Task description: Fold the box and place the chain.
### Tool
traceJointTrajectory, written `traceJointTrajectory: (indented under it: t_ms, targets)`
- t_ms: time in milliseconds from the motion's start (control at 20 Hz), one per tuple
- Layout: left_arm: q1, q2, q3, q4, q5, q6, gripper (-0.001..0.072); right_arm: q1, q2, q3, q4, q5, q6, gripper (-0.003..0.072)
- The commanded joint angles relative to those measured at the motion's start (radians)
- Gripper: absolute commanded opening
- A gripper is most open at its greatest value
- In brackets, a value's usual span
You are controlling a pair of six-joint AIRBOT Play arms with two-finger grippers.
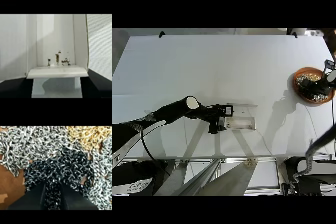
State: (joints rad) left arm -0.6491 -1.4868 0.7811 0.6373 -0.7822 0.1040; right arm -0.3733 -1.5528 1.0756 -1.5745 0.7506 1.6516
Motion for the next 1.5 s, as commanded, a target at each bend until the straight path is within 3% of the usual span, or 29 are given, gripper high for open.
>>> traceJointTrajectory:
  t_ms: [0, 50, 400, 550, 850, 1100, 1450]
  targets:
    - [-0.001, 0.000, 0.000, 0.000, 0.000, 0.000, 0.0252, 0.000, -0.003, 0.000, 0.012, 0.036, -0.013, 0.0065]
    - [-0.001, 0.000, 0.000, 0.000, 0.000, 0.000, 0.0252, 0.000, -0.002, 0.000, 0.012, 0.045, -0.021, 0.0015]
    - [-0.001, 0.000, 0.000, 0.000, 0.000, 0.000, 0.0252, 0.000, 0.141, 0.000, 0.010, 0.114, -0.102, 0.0016]
    - [-0.001, 0.000, 0.000, 0.000, 0.000, 0.000, 0.0252, 0.000, 0.268, 0.000, 0.023, 0.229, -0.191, 0.0016]
    - [-0.001, 0.000, 0.000, 0.000, 0.000, 0.000, 0.0252, 0.000, 0.547, -0.018, 0.243, 0.414, -0.272, 0.0017]
    - [0.000, 0.000, 0.000, 0.000, 0.000, 0.000, 0.0252, 0.020, 0.806, -0.188, 0.356, 0.485, -0.291, 0.0017]
    - [0.000, 0.000, 0.000, 0.000, 0.000, 0.000, 0.0252, 0.271, 1.202, -0.523, 0.439, 0.515, -0.172, 0.0017]
